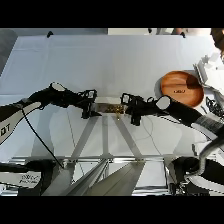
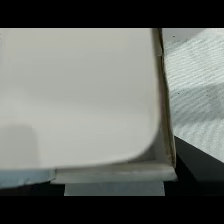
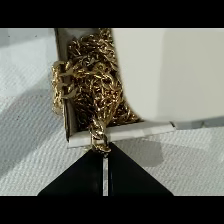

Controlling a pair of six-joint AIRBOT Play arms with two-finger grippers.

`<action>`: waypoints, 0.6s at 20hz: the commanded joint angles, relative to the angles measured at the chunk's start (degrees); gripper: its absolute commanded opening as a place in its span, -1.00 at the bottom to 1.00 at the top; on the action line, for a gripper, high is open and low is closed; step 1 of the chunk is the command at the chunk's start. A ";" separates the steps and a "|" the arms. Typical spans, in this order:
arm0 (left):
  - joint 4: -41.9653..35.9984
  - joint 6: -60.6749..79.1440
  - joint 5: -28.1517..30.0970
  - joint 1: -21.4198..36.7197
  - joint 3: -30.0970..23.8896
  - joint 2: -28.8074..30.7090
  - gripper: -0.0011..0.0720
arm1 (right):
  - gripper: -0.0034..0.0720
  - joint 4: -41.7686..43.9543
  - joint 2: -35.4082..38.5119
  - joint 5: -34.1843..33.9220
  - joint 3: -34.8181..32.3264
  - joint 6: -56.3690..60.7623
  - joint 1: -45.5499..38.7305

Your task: Fold the box and place the chain.

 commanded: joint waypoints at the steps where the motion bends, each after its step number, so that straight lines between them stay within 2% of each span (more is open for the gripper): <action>1: 0.00 0.02 0.02 0.00 0.00 0.02 -0.22 | -0.89 -3.41 0.42 0.72 -0.02 0.42 0.04; 5: 0.00 0.02 0.02 0.00 0.00 0.02 -0.22 | -0.89 -9.51 4.59 1.77 0.00 1.14 0.04; 7: 0.00 0.02 0.02 0.00 0.00 0.02 -0.22 | -0.89 -11.43 7.37 2.12 0.04 5.51 0.04; 9: 0.00 0.02 0.04 0.00 0.00 0.02 -0.22 | -0.89 -11.78 9.70 5.99 1.09 7.78 0.04; 12: 0.00 0.02 0.02 0.00 0.00 0.02 -0.22 | -0.89 -11.65 9.81 16.55 6.25 8.02 0.04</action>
